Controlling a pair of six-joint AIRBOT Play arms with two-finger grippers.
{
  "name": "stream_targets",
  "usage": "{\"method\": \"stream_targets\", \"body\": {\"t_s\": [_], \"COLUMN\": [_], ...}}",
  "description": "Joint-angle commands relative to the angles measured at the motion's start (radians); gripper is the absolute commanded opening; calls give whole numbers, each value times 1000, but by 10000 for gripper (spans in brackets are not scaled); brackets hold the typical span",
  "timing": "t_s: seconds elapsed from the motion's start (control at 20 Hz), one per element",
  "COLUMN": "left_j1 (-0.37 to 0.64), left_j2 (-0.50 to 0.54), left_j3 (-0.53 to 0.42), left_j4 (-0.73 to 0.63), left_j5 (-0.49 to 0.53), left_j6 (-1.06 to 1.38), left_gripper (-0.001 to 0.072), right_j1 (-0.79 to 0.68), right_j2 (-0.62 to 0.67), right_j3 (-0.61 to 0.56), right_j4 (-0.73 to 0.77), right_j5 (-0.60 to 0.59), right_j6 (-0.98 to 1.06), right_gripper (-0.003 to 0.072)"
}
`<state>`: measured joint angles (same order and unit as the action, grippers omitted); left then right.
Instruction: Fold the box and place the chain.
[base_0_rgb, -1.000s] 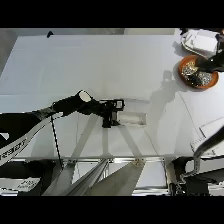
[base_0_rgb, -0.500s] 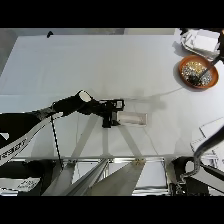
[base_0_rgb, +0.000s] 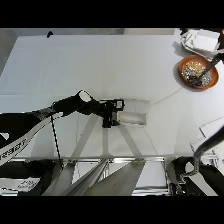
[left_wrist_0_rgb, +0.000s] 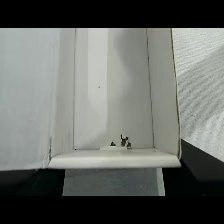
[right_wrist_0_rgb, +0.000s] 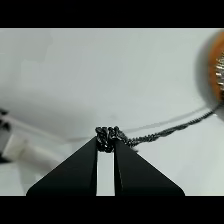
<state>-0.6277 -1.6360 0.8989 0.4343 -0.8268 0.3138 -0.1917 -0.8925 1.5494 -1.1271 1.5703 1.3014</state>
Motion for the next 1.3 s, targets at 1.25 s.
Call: {"method": "stream_targets", "body": {"t_s": [1.25], "left_j1": [0], "left_j2": [0], "left_j3": [0], "left_j4": [0], "left_j5": [0], "left_j6": [0], "left_gripper": [271], "right_j1": [780], "right_j2": [75], "right_j3": [-922], "right_j4": [28], "right_j5": [-826], "right_j6": [169], "right_gripper": [18]}}
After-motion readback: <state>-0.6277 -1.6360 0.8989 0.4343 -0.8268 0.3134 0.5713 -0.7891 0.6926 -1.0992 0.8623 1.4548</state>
